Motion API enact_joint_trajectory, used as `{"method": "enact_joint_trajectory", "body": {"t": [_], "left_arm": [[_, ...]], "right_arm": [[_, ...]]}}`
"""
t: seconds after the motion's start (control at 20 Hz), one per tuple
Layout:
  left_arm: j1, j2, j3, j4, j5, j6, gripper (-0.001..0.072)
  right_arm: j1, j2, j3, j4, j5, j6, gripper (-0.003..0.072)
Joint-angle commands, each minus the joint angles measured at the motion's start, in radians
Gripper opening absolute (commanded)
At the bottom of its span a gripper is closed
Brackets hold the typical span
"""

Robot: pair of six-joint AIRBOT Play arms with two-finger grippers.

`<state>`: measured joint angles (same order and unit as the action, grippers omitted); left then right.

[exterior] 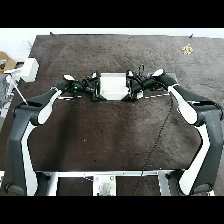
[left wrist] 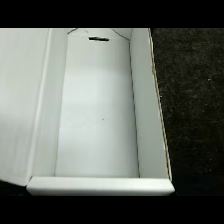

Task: Fold the box and place the chain.

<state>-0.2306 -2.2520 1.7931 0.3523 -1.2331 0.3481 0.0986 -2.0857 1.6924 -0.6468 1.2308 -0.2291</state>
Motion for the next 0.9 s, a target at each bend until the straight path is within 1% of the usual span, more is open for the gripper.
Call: {"method": "enact_joint_trajectory", "body": {"t": [0.0, 0.2, 0.3, 0.4, 0.45, 0.5, 0.6, 0.65, 0.7, 0.75, 0.85], "left_arm": [[0.000, 0.000, 0.000, 0.000, 0.003, 0.000, 0.0277], [0.000, 0.000, 0.000, 0.000, 0.003, 0.000, 0.0277], [0.000, 0.000, 0.000, 0.000, 0.003, 0.000, 0.0277], [0.000, 0.000, 0.000, 0.000, 0.003, 0.000, 0.0278], [0.000, 0.000, 0.000, 0.000, 0.003, 0.000, 0.0277], [0.000, 0.000, 0.000, 0.000, 0.003, 0.000, 0.0278], [0.000, 0.000, 0.000, 0.000, 0.003, 0.000, 0.0278], [0.000, 0.000, 0.000, 0.000, 0.003, 0.000, 0.0278], [0.000, 0.000, 0.000, 0.000, 0.003, 0.000, 0.0278], [0.000, 0.000, 0.000, 0.000, 0.003, 0.000, 0.0278], [0.000, 0.000, 0.000, 0.000, 0.003, 0.000, 0.0277]], "right_arm": [[-0.005, 0.044, 0.000, -0.132, 0.000, 0.108, 0.0685], [-0.013, 0.131, 0.000, -0.277, 0.005, 0.286, 0.0682], [-0.016, 0.187, 0.000, -0.284, 0.016, 0.353, 0.0676], [-0.017, 0.241, 0.000, -0.256, 0.027, 0.370, 0.0674], [-0.017, 0.264, 0.000, -0.210, 0.029, 0.369, 0.0549], [-0.017, 0.280, 0.000, -0.152, 0.030, 0.367, 0.0302], [-0.017, 0.292, 0.000, 0.016, 0.041, 0.291, 0.0056], [-0.016, 0.286, -0.001, 0.092, 0.039, 0.263, 0.0020], [-0.015, 0.270, -0.001, 0.155, 0.032, 0.240, 0.0011], [-0.014, 0.250, -0.001, 0.189, 0.008, 0.229, 0.0003], [-0.016, 0.200, -0.001, 0.209, -0.061, 0.229, 0.0002]]}}
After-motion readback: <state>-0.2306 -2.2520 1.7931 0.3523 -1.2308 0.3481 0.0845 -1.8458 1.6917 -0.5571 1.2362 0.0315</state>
